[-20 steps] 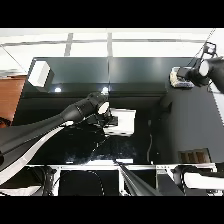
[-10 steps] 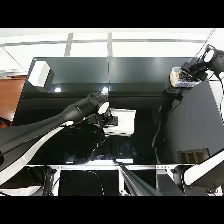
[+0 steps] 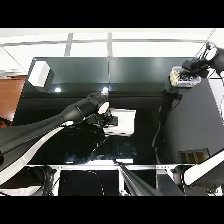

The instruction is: Fold the box and place the chain.

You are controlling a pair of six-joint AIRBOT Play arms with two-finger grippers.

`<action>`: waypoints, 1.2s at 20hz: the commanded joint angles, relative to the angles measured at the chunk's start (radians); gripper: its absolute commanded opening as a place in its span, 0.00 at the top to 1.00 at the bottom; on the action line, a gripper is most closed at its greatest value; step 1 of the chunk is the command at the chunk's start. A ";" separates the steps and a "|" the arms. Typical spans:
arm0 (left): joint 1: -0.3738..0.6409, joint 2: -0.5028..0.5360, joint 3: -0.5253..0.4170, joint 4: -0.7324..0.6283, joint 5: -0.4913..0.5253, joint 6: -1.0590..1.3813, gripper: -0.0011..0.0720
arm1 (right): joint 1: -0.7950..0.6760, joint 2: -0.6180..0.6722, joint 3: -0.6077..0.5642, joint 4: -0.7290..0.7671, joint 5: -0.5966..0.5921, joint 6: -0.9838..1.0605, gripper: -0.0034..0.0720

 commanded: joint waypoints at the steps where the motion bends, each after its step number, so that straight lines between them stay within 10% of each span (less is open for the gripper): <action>1: 0.001 0.000 0.001 0.000 0.001 0.000 0.95 | 0.003 0.117 0.003 0.005 0.067 -0.109 0.94; 15: 0.001 0.000 0.001 0.000 -0.001 0.001 0.95 | 0.207 0.802 0.003 0.027 0.225 -0.216 0.94; 24: 0.001 0.000 0.001 0.000 0.000 0.000 0.95 | 0.333 0.936 0.002 0.378 0.524 -0.217 0.94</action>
